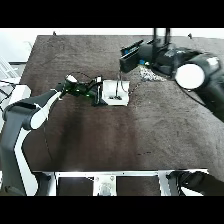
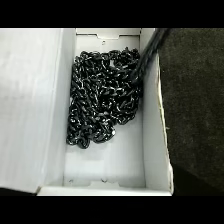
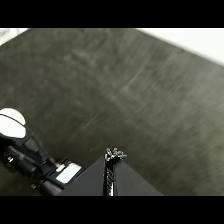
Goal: Fold the box and place the chain.
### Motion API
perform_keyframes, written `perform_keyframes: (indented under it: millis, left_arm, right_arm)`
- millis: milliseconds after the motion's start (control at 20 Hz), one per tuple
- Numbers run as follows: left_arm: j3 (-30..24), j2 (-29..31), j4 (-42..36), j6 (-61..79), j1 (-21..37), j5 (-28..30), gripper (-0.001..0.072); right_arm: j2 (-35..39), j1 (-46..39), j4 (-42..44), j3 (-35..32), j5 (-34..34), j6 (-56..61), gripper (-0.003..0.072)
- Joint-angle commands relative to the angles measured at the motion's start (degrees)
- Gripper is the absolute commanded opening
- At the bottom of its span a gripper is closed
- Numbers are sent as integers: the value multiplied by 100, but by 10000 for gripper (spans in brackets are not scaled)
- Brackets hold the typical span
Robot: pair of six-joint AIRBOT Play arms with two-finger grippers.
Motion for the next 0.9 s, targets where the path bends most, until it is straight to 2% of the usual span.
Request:
perform_keyframes:
  millis: [0,450,500,550,600,850]
  left_arm:
    - [4,4,2,0,2,2,365]
    - [4,4,2,2,2,2,365]
    - [4,2,2,0,2,2,366]
    - [4,4,2,0,2,2,365]
    - [4,4,2,0,2,0,365]
    - [4,4,2,0,2,2,366]
  right_arm:
    - [-656,107,107,-55,-157,332,5]
    - [-1952,48,105,-1209,-852,892,7]
    - [-2017,17,105,-1261,-850,892,64]
    - [-2024,-37,101,-1281,-848,887,299]
    - [-1991,-125,101,-1272,-848,887,495]
    - [-1405,-1008,76,-1276,-756,885,500]
